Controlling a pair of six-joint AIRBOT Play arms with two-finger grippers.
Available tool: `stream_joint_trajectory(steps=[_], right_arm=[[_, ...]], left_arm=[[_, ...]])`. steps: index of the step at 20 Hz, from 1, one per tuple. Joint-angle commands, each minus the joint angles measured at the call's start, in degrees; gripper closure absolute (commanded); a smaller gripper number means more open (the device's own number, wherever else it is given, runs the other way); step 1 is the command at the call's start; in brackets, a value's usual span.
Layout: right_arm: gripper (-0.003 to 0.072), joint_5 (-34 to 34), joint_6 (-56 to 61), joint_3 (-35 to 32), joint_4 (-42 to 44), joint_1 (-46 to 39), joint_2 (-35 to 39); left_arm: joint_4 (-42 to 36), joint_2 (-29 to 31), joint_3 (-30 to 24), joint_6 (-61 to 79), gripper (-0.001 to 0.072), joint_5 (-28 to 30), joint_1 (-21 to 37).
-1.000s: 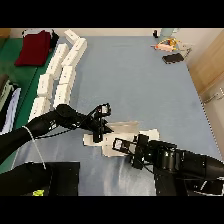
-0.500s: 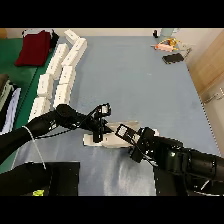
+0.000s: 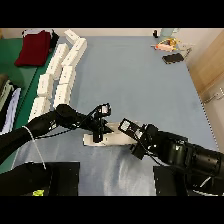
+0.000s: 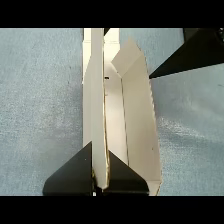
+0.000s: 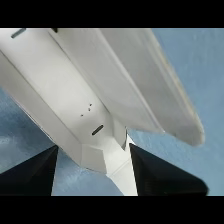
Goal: Fold the box.
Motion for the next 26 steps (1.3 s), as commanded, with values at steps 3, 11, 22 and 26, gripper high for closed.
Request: stream_joint_trajectory(steps=[3, 11, 22, 26], right_arm=[[-0.0034, -5.1, -44.9, 0.0, 30.6, -19.9, 0.0], [-0.0034, -0.4, -89.6, 0.1, 59.3, -39.3, -9.0], [-0.0030, -0.3, -92.7, 0.1, 59.3, -39.5, -11.2], [-0.0028, -0.2, -92.7, 0.0, 59.6, -39.4, -11.3]], left_arm=[[0.0, 0.0, 0.0, 0.0, 0.0697, 0.0, 0.0], [0.0, 0.0, 0.0, 0.0, 0.0697, 0.0, 0.0], [0.0, 0.0, 0.0, 0.0, 0.0697, 0.0, 0.0], [0.0, 0.0, 0.0, 0.0, 0.0697, 0.0, 0.0]])
